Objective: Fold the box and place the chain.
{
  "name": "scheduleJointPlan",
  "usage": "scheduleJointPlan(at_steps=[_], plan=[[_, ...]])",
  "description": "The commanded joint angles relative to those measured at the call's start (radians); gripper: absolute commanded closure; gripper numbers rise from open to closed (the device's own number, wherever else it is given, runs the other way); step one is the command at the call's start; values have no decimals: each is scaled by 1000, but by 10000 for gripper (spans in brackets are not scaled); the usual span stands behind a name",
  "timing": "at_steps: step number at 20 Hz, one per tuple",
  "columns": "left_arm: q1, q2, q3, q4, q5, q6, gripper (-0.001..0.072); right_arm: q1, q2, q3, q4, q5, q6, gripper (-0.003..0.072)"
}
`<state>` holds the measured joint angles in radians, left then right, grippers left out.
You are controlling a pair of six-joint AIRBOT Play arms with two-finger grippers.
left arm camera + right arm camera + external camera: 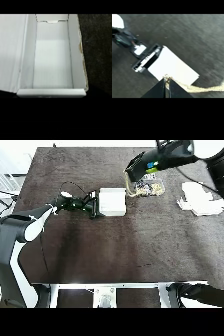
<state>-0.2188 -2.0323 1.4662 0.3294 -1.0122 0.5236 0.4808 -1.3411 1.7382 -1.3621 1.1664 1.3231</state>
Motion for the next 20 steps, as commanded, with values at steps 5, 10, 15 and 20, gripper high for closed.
scheduleJointPlan(at_steps=[5, 10, 15, 20], plan=[[0, 0, 0, 0, -1, 0, 86, 62, -43, -168, 80, -221, 3, 676], [0, 0, 0, 0, -1, 0, 86, 62, -135, -320, 133, -408, 3, 677], [0, 0, 0, 0, -1, 0, 86, 60, -240, -443, 157, -561, 3, 612], [0, 0, 0, 0, -1, 0, 86, -3, -212, -451, 149, -557, 4, 231]])
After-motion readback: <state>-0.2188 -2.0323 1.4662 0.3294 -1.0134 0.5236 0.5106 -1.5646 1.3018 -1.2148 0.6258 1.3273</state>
